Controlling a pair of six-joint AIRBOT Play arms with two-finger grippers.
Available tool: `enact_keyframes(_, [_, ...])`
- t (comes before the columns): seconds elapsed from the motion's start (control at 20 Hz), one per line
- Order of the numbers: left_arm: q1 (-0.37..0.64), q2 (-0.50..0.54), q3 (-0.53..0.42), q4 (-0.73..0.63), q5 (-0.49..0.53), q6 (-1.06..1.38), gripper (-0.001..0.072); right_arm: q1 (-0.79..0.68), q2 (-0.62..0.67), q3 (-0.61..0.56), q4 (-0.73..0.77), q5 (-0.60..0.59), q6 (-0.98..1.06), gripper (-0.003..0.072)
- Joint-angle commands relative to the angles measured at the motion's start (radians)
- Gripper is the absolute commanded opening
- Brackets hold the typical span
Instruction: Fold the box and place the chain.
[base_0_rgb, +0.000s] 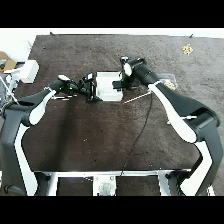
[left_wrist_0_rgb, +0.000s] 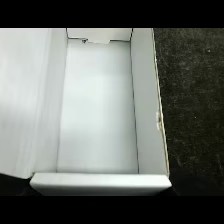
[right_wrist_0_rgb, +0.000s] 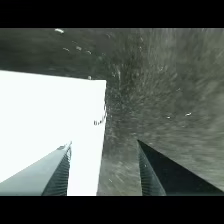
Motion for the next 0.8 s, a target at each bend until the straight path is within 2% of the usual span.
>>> enact_keyframes(0.0, [0.000, 0.000, 0.000, -0.001, 0.002, 0.000, 0.0341, -0.050, 0.092, 0.032, 0.080, 0.047, -0.196, 0.0475])
enact_keyframes(0.25, [0.000, 0.000, 0.000, -0.001, 0.002, 0.000, 0.0341, -0.200, 0.165, 0.086, -0.043, 0.077, -0.246, 0.0409])
enact_keyframes(0.3, [0.000, 0.000, 0.000, -0.001, 0.002, 0.000, 0.0341, -0.241, 0.158, 0.085, -0.038, 0.082, -0.245, 0.0287])
enact_keyframes(0.35, [0.000, 0.000, 0.000, -0.002, 0.002, 0.000, 0.0341, -0.283, 0.143, 0.085, -0.024, 0.085, -0.253, 0.0204])
enact_keyframes(0.55, [0.000, 0.000, 0.000, -0.002, 0.003, 0.000, 0.0341, -0.411, 0.061, 0.082, 0.068, 0.084, -0.300, 0.0216])
enact_keyframes(0.75, [0.000, 0.000, 0.000, -0.001, 0.002, 0.000, 0.0341, -0.458, -0.011, 0.082, 0.146, 0.084, -0.339, 0.0216])
